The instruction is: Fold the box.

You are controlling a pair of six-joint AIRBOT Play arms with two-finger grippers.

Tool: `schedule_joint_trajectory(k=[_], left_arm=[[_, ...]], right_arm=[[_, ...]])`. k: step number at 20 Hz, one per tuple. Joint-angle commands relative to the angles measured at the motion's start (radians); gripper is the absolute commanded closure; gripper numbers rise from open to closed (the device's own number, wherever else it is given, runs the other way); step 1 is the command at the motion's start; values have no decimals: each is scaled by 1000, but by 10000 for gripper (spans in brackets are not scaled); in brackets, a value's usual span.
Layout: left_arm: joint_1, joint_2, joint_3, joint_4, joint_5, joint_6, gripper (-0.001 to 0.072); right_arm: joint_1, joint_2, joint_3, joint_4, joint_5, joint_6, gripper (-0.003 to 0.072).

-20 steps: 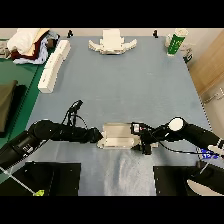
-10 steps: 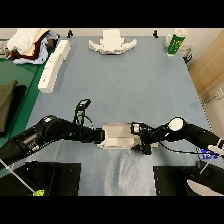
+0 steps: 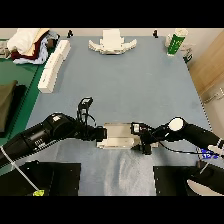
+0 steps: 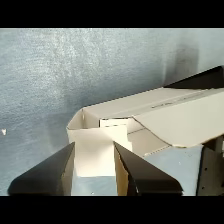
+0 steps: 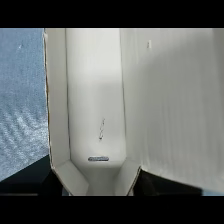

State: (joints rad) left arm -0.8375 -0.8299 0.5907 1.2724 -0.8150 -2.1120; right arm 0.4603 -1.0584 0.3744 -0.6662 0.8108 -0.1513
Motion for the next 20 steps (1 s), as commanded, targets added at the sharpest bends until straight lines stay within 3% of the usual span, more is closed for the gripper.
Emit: schedule_joint_trajectory(k=[1, 7, 11, 14, 15, 16, 17, 20], left_arm=[[-5, -29, 3, 6, 9, -18, 358], [-5, -37, 14, 8, -37, -34, 358], [-5, -37, 93, 38, -64, -36, 359], [-2, -19, 149, 140, -186, -98, 358], [-2, -1, 164, 232, -274, -157, 378], [4, 22, 177, 308, -363, -195, 598], [18, 50, 187, 360, -445, -212, 695], [124, 145, 189, 430, -633, -211, 696]], right_arm=[[0, 0, 0, 0, 0, 0, 231], [0, 0, 0, 0, 0, 0, 231], [0, 0, 0, 0, 0, 0, 231], [0, 0, 0, 0, 0, 0, 231], [0, 0, 0, 0, 0, 0, 231], [0, 0, 0, 0, 0, 0, 231], [0, 0, 0, 0, 0, 0, 231], [0, 0, 0, 0, 0, 0, 231]])
